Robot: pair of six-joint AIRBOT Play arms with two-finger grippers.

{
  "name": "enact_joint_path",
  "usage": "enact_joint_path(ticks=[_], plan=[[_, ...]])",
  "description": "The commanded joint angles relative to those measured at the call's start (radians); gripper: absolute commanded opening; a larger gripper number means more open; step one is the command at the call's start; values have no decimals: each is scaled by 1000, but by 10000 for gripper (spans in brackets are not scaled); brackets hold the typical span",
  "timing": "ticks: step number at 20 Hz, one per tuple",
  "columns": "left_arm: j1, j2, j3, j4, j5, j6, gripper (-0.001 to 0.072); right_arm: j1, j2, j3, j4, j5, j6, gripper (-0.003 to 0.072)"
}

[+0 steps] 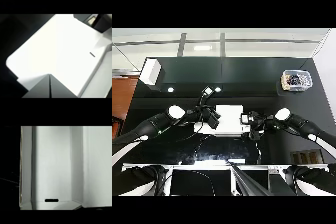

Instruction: Fold the box and place the chain.

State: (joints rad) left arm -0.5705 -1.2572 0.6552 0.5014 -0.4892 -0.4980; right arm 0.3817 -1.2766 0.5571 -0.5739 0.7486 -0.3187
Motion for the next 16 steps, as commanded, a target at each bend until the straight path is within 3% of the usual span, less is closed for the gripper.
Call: enact_joint_path(ticks=[1,5,11,16], plan=[[-3,-2,0,74,-15,-34,28,1,0,1,0,0,0,237],[-1,-2,1,98,-17,-34,29,1,0,1,0,0,0,237],[3,1,76,103,-14,-34,29,1,0,1,0,0,0,237],[5,-79,76,124,-100,-34,29,1,0,1,0,0,0,237]])
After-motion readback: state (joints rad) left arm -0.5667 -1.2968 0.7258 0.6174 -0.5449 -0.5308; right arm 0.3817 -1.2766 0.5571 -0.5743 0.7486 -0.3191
